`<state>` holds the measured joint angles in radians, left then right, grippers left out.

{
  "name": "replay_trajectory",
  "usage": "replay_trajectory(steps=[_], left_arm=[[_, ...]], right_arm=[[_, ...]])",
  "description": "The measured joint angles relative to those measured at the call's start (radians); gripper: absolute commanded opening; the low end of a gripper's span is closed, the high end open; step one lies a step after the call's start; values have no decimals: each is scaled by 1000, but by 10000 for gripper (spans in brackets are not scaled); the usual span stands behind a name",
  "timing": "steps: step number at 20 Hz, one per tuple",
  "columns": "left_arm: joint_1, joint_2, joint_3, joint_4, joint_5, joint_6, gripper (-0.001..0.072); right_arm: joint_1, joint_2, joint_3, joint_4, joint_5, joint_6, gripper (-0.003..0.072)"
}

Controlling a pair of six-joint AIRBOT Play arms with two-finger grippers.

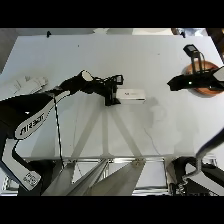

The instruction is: Fold the box and place the chain.

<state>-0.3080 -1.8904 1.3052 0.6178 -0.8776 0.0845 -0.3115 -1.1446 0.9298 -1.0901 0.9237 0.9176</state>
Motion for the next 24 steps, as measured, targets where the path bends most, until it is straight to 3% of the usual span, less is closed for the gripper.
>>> replay_trajectory(steps=[5, 15, 16, 17, 18, 24], left_arm=[[0, 0, 0, 0, 0, 0, 214], [-18, 0, 0, -40, -6, -1, 212], [-20, 0, 0, -45, -8, -1, 192], [-22, 0, 0, -52, -9, -2, 57], [-23, -1, 0, -61, -13, -1, 10], [-26, 30, 0, -80, -40, -7, 8]], right_arm=[[-89, 5, 0, -47, 1, 14, 12], [-114, 5, 0, -54, 0, 21, 12], [-114, 5, 0, -54, 0, 21, 12], [-114, 5, 0, -54, 0, 21, 12], [-114, 5, 0, -54, 0, 21, 12], [-114, 5, 0, -55, 0, 20, 12]])
